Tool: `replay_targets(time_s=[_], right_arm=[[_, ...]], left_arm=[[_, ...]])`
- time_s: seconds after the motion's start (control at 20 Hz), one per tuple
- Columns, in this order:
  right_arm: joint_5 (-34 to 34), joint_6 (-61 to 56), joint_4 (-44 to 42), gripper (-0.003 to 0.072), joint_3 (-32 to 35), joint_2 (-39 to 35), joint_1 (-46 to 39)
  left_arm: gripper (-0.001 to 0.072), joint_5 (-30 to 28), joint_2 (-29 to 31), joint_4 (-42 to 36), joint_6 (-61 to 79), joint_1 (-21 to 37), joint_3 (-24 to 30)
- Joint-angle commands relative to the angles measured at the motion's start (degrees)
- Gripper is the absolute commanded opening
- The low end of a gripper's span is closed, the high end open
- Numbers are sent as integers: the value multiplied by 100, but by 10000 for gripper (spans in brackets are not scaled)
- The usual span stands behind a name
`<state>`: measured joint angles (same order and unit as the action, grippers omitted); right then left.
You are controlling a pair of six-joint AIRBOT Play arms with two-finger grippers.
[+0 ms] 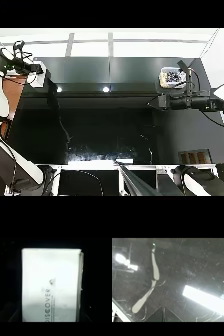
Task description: Fold the box and place the chain.
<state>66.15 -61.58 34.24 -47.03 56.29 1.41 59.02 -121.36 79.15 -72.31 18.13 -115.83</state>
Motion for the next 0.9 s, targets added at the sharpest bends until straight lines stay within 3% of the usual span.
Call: replay_targets(time_s=[0.0, 0.2, 0.3, 0.35, 0.4, 0.45, 0.5, 0.55, 0.65, 0.85], right_arm=[[-57, -94, -11, 15, -4, -7, 26], [-103, -188, -13, 15, -11, -9, 4], [46, -201, -4, 15, -118, -11, -164], [229, -225, 2, 15, -234, -15, -315], [505, -286, 35, 15, -387, -46, -509], [780, -295, 79, 14, -518, -107, -708], [918, -326, 254, 14, -575, -232, -850], [883, -485, 684, 12, -570, -415, -929], [356, -1078, 1884, 10, -417, -962, -800], [-1567, -1757, 2868, 10, 695, -2059, -125]], left_arm=[[712, 437, -87, 308, -149, -63, -369], [709, 1123, 940, 348, -704, -166, -466], [678, 1834, 1519, 352, -1333, -203, -420], [490, 2308, 1777, 350, -1606, -223, -352], [172, 2876, 2052, 295, -1690, -243, -229], [30, 3292, 2337, 140, -1683, -284, 7], [31, 3462, 2715, 28, -1652, -378, 385], [31, 3287, 3178, 28, -1637, -511, 905], [31, 2063, 4478, -127, -1641, -922, 2509], [30, -354, 7401, -205, -1641, -2562, 6627]])
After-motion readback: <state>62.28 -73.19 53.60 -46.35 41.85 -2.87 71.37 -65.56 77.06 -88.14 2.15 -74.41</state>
